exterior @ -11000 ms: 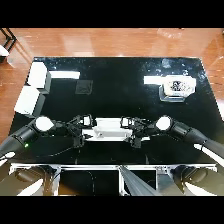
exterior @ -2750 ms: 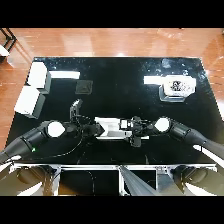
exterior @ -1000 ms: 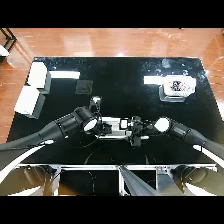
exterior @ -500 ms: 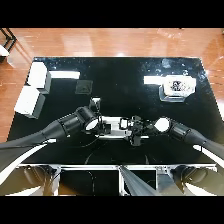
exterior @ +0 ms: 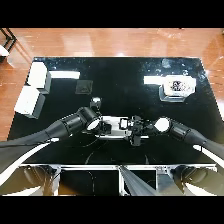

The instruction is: Fold the box and place the chain.

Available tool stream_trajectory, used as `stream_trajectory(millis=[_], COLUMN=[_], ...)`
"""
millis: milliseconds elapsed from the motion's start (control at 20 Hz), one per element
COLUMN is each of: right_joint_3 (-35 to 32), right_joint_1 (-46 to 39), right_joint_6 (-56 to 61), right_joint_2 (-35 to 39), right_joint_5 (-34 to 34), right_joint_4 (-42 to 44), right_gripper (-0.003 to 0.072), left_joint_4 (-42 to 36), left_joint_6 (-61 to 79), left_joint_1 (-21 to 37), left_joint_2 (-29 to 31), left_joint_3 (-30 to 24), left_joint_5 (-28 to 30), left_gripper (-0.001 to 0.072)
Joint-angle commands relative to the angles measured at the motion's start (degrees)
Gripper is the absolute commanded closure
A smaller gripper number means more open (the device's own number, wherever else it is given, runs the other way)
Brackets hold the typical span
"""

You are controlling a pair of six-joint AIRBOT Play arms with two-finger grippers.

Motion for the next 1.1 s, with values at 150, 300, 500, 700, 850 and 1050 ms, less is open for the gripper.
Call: stream_trajectory(millis=[150,300,500,700,850,1050], right_joint_3=[0.0,0.0,0.0,0.0,0.0,0.0], right_joint_1=[0.0,0.0,0.0,0.0,0.0,0.0], right_joint_6=[0.0,0.0,0.0,0.0,0.0,0.0], right_joint_2=[0.0,0.0,0.0,0.0,0.0,0.0], right_joint_5=[0.1,0.1,0.1,0.1,0.1,0.1], right_joint_4=[0.0,0.0,0.1,0.1,0.1,0.1], right_gripper=[0.0284,0.0284,0.0284,0.0283,0.0284,0.0284], left_joint_4=[-0.4,-0.5,-1.4,-1.6,-1.9,-2.4], left_joint_6=[-1.1,-1.1,-1.1,-1.1,-1.1,-1.1], left_joint_1=[0.0,0.0,0.0,-0.1,-0.1,0.0], left_joint_2=[-0.3,-0.2,-0.3,-0.3,-0.2,-0.2], left_joint_3=[0.0,0.0,0.0,0.0,0.0,0.0], left_joint_5=[-0.6,-0.7,-0.7,-0.7,-1.0,-1.3], left_gripper=[0.0357,0.0502,0.0524,0.0619,0.0624,0.0631])
